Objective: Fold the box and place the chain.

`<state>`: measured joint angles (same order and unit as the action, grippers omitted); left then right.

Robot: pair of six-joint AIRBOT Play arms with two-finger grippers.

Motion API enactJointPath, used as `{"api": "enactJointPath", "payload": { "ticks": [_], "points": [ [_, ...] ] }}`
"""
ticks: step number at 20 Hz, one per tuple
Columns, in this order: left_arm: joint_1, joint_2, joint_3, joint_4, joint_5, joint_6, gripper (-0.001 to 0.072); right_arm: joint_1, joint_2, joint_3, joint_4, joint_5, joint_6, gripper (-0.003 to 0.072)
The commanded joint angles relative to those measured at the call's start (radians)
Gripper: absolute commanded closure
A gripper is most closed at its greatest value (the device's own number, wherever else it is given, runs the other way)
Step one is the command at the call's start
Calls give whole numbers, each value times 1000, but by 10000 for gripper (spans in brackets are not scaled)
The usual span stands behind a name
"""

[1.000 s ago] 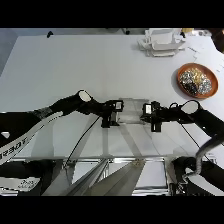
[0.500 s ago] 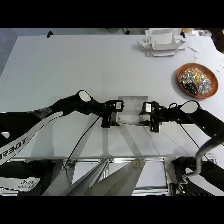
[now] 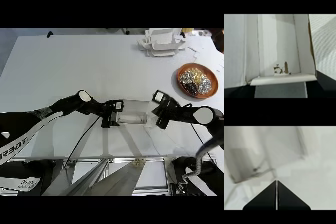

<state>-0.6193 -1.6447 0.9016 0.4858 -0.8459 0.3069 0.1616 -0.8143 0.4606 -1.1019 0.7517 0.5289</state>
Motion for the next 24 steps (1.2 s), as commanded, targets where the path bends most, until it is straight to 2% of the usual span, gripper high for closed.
{"api": "enactJointPath", "payload": {
  "ticks": [1,4,10,14,21,22,24],
  "points": [
    [0,1,0,0,0,0,577,-75,23,1,-215,-117,629,672],
    [0,1,0,0,0,0,577,-168,-18,1,-194,-45,815,672],
    [0,1,0,0,0,0,577,-196,-198,1,-5,127,824,672],
    [0,1,0,0,0,0,577,-196,-278,0,108,230,723,672],
    [0,1,0,0,0,0,577,-196,-255,1,288,253,573,670],
    [0,1,0,0,0,0,577,-196,-245,1,307,256,560,661],
    [0,1,0,0,0,0,577,-196,-213,1,320,254,550,519]
  ]
}}
